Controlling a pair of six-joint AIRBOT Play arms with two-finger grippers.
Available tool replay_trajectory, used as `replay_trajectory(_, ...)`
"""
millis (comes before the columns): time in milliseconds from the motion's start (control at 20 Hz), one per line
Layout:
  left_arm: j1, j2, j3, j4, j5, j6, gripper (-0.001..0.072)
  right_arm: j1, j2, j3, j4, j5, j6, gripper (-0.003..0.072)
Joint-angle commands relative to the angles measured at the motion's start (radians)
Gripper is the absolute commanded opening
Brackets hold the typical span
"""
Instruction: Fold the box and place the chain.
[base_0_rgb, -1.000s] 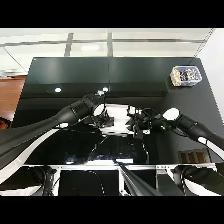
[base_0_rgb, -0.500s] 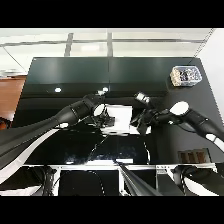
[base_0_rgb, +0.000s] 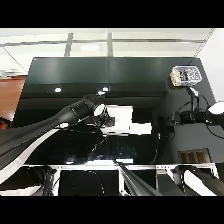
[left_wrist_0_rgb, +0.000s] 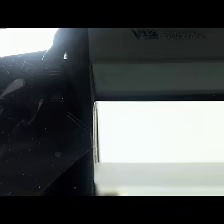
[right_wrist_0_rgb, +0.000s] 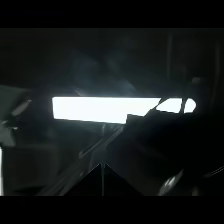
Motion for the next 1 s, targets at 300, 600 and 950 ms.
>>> replay_trajectory(300,0.000,0.000,0.001,-0.003,0.000,0.000,0.0027,0.262,-0.139,-0.095,0.229,0.021,0.023,0.0014)
replay_trajectory(600,0.000,0.000,0.001,-0.003,0.008,0.000,0.0027,0.385,-0.176,0.006,0.460,0.022,-0.100,0.0017)
replay_trajectory(950,0.000,0.000,0.001,-0.003,0.007,0.000,0.0027,0.393,-0.175,0.108,0.481,0.128,-0.066,0.0627)
